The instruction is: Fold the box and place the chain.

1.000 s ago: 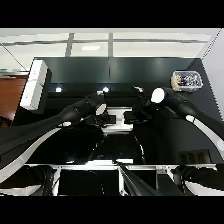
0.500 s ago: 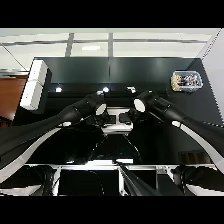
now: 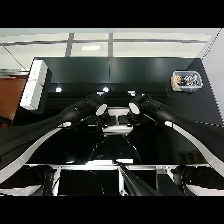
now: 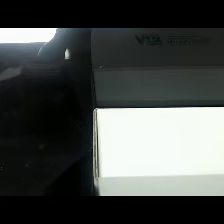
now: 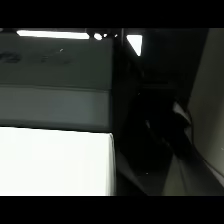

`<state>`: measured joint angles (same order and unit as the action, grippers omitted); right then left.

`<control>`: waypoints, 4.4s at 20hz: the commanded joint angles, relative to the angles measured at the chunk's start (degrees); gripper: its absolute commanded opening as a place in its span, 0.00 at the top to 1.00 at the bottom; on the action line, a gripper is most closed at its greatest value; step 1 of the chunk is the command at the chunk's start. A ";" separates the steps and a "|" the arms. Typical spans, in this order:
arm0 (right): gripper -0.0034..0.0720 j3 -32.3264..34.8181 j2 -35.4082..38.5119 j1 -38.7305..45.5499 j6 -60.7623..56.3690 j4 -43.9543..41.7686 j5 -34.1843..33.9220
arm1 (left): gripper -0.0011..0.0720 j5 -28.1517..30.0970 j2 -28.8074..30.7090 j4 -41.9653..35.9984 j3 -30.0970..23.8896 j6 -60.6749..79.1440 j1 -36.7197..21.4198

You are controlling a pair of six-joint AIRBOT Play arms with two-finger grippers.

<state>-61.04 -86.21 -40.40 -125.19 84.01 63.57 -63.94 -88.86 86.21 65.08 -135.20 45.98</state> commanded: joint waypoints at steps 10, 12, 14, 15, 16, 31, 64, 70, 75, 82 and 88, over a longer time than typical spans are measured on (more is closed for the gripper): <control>0.94 -0.13 0.15 0.04 -0.76 -2.10 -0.70 | 0.95 0.24 0.00 0.31 0.04 0.22 -0.04; 0.92 -0.13 0.24 0.04 -0.81 -2.16 -0.81 | 0.95 0.24 0.00 0.31 0.04 0.22 -0.04; 0.46 -0.13 0.90 0.20 -0.81 -2.47 -0.66 | 0.95 0.24 0.00 0.31 0.04 0.22 -0.04; 0.42 -0.13 1.70 0.35 -0.50 -2.45 -0.57 | 0.95 0.28 0.00 0.31 0.04 0.22 -0.04; 0.42 -0.13 2.84 0.57 0.11 -2.47 -0.35 | 0.95 0.39 0.00 0.31 0.04 0.22 -0.04; 0.02 2.54 19.50 41.86 10.71 28.46 -17.75 | 0.95 0.37 -0.02 0.33 0.04 0.22 -0.04; 0.94 -56.50 -34.14 56.72 0.33 7.04 14.01 | 0.95 0.15 -0.02 0.31 0.04 0.22 -0.04; 0.94 -56.50 -21.59 56.96 17.22 6.38 11.98 | 0.95 0.20 -0.02 0.33 0.04 0.22 -0.07; 0.94 -56.48 -7.52 56.96 26.80 3.80 13.51 | 0.95 0.20 -0.02 0.31 0.04 0.22 -0.04; 0.94 -56.17 0.28 58.34 31.02 -2.73 12.33 | 0.95 0.17 -0.02 0.28 0.04 0.22 -0.04; 0.94 -56.06 -0.04 58.45 32.68 -2.80 7.23 | 0.95 0.20 -0.02 0.31 0.04 0.22 -0.04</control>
<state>-117.10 -86.50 17.96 -93.73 81.62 73.93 -63.77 -88.84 86.52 65.08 -135.00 45.98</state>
